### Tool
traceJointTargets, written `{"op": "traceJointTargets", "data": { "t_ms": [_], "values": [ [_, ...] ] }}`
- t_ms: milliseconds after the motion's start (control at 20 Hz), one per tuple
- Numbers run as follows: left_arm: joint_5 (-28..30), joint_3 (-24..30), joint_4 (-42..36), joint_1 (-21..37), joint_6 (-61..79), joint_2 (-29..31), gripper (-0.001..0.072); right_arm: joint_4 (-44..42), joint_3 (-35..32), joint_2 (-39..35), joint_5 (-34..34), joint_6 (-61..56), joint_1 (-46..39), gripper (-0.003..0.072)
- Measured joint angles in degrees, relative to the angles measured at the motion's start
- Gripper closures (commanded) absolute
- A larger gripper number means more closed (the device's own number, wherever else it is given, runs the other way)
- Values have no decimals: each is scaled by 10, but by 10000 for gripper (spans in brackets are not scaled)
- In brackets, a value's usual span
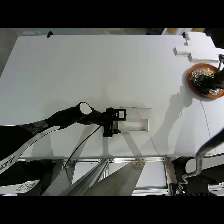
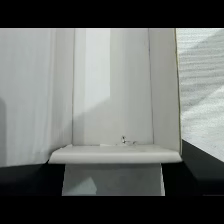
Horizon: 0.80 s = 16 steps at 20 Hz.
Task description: Fold the box and place the chain.
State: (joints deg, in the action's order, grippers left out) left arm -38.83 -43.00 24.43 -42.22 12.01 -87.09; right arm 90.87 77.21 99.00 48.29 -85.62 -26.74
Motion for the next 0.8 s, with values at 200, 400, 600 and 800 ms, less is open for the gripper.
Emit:
{"op": "traceJointTargets", "data": {
  "t_ms": [200,400,600,800],
  "values": [
    [0,0,0,0,0,0,499,-2,0,2,-4,-1,0,671],
    [0,0,0,0,0,0,499,0,0,-7,5,0,0,672],
    [0,0,0,0,0,0,499,5,0,-52,24,4,0,672],
    [0,0,0,0,0,0,499,6,0,-127,86,26,0,672]
  ]
}}
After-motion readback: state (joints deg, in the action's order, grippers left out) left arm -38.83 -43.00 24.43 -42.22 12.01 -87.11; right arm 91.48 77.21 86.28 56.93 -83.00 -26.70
